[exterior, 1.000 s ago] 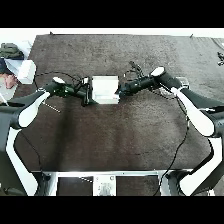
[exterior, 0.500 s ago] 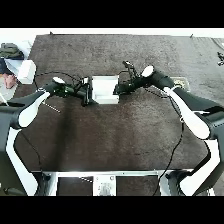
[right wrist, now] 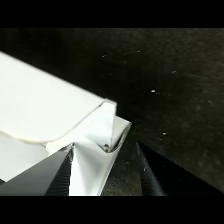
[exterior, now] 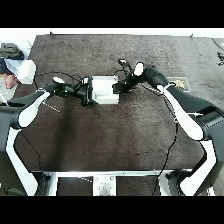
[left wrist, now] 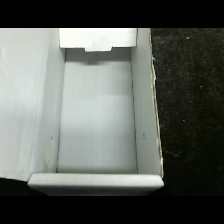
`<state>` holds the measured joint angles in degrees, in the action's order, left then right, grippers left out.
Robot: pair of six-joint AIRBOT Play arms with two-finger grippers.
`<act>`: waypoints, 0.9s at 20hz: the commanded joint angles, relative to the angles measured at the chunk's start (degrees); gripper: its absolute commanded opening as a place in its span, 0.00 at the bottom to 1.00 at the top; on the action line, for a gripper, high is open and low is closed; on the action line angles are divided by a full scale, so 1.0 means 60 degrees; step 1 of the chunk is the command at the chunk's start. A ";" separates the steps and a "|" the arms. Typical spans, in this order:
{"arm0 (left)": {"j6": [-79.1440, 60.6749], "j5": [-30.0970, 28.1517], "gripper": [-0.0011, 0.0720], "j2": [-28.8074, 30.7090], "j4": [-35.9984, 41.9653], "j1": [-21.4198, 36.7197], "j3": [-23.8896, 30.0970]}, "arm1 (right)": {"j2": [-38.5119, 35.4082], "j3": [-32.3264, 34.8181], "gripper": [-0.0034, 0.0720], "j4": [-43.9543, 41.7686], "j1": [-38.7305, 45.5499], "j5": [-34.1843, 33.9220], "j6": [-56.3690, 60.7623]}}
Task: Fold the box and place the chain.
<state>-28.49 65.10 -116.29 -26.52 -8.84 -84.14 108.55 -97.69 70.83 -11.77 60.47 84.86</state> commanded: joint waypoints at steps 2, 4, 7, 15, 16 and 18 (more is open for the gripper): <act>-0.0004 -0.0004 0.50 -0.0004 -0.0004 -0.0007 -0.0004 | 0.0040 -0.0357 0.63 0.1486 -0.0401 0.0514 0.1479; 0.0000 -0.0004 0.50 -0.0004 -0.0004 -0.0007 -0.0004 | 0.0204 -0.0561 0.63 0.1854 -0.0572 0.0812 0.1840; -0.0004 0.0000 0.50 -0.0004 -0.0004 -0.0007 -0.0004 | 0.0616 -0.1180 0.61 0.2069 -0.0754 0.1293 0.2116; -0.0004 0.0004 0.50 -0.0004 -0.0004 -0.0007 0.0000 | 0.1005 -0.1701 0.54 0.2809 -0.0943 0.1694 0.3636; -0.0004 0.0004 0.50 -0.0004 -0.0004 -0.0007 -0.0004 | 0.1031 -0.1701 0.54 0.2801 -0.0947 0.1683 0.3697; -0.0004 0.0004 0.50 -0.0004 -0.0004 -0.0007 -0.0004 | 0.1115 -0.1690 0.54 0.2801 -0.0951 0.1679 0.3850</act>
